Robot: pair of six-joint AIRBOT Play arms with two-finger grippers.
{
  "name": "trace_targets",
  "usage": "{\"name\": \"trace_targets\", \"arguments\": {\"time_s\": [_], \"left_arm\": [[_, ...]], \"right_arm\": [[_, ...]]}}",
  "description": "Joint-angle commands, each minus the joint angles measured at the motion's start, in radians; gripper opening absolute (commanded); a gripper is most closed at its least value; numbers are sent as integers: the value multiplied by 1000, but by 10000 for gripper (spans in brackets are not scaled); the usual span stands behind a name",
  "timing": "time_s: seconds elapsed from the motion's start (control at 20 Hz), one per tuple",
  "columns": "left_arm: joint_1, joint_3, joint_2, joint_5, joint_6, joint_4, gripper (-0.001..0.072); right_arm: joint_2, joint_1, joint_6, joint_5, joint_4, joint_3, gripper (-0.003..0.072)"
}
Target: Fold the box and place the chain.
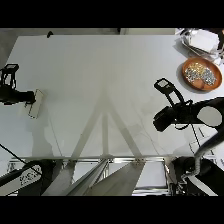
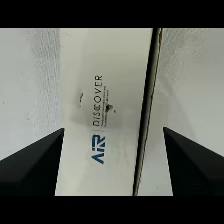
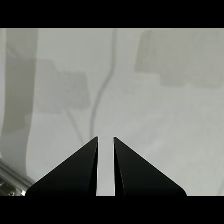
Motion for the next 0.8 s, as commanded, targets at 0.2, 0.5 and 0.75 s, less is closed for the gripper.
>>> {"name": "trace_targets", "arguments": {"time_s": [0.2,0.5,0.75], "left_arm": [[2,1,-11,37,0,25,705],[2,1,-27,36,0,29,705],[1,1,-31,27,3,29,702]], "right_arm": [[1,0,0,0,0,0,110],[1,0,0,0,0,0,110],[1,0,0,0,0,0,110]]}}
